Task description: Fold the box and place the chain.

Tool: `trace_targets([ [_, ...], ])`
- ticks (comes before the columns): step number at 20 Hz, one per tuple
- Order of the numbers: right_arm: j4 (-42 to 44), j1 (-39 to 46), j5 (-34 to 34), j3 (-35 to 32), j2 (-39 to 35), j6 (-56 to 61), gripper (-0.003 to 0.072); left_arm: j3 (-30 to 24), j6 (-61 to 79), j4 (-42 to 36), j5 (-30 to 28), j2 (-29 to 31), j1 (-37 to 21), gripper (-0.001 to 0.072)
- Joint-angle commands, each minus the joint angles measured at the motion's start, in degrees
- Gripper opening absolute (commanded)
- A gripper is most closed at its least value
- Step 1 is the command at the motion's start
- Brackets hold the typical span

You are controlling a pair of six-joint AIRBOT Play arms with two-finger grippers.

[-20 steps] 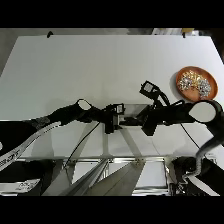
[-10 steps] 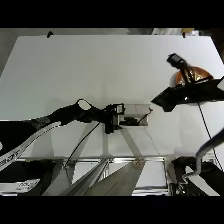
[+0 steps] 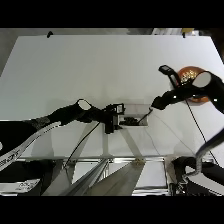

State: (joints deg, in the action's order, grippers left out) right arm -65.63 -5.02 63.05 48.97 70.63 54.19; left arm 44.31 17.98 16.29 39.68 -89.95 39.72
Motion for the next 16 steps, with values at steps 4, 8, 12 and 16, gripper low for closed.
trace_targets([
  [4,-7.87,-5.64,-6.08,-0.87,8.85,2.21,0.033,-0.02,0.02,0.02,-0.02,0.02,0.0,0.0277],
  [8,-7.82,-5.64,-7.19,-0.87,8.92,2.62,0.0276,-0.02,0.02,0.02,-0.02,0.02,0.0,0.0277],
  [12,-7.54,-5.64,-7.17,-0.9,9.03,3.1,0.0145,-0.02,0.02,0.02,0.0,0.04,0.0,0.0277],
  [16,-8.17,-5.64,-5.79,-0.9,8.46,5.84,0.0019,-0.02,0.02,0.02,-0.02,0.04,0.0,0.0277],
])
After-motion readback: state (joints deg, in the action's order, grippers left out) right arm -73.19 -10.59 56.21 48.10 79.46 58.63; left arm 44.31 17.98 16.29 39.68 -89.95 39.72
